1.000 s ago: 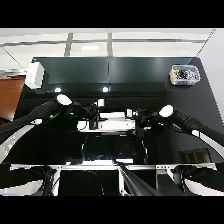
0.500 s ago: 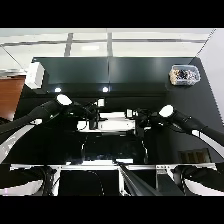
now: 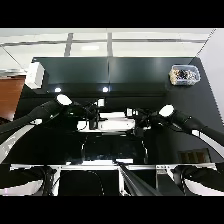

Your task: Fold the box and place the chain.

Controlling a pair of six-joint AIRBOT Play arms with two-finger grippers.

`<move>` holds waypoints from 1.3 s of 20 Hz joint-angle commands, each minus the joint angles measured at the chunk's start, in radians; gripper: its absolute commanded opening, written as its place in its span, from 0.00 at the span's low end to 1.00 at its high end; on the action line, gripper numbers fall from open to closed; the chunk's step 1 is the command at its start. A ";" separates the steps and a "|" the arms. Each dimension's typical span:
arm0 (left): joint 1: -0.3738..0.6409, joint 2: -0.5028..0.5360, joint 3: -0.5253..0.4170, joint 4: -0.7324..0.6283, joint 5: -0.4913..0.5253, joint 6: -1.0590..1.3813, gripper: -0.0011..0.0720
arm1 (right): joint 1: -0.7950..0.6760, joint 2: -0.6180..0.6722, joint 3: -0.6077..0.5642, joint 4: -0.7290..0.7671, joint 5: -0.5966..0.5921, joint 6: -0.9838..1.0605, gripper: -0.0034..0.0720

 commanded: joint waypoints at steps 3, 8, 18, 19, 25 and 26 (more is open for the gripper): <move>0.000 0.000 0.001 0.000 0.000 0.000 0.05 | 0.014 -0.002 0.002 -0.009 -0.016 0.014 0.97; 0.000 0.000 0.001 0.000 0.000 0.000 0.05 | 0.018 -0.003 0.002 -0.021 -0.020 0.021 0.97; 0.001 0.003 0.005 0.000 0.001 -0.053 0.23 | 0.018 -0.003 0.002 -0.022 -0.019 0.021 0.75; 0.003 0.011 0.008 0.001 0.000 -0.056 0.58 | 0.018 -0.003 0.001 -0.022 -0.019 0.021 0.75; 0.058 0.216 0.010 0.270 -0.023 -0.427 0.99 | 0.018 -0.003 0.001 -0.022 -0.019 0.021 0.58; 0.074 0.259 0.011 0.330 -0.052 -0.496 0.99 | 0.018 -0.003 0.002 -0.022 -0.019 0.021 0.58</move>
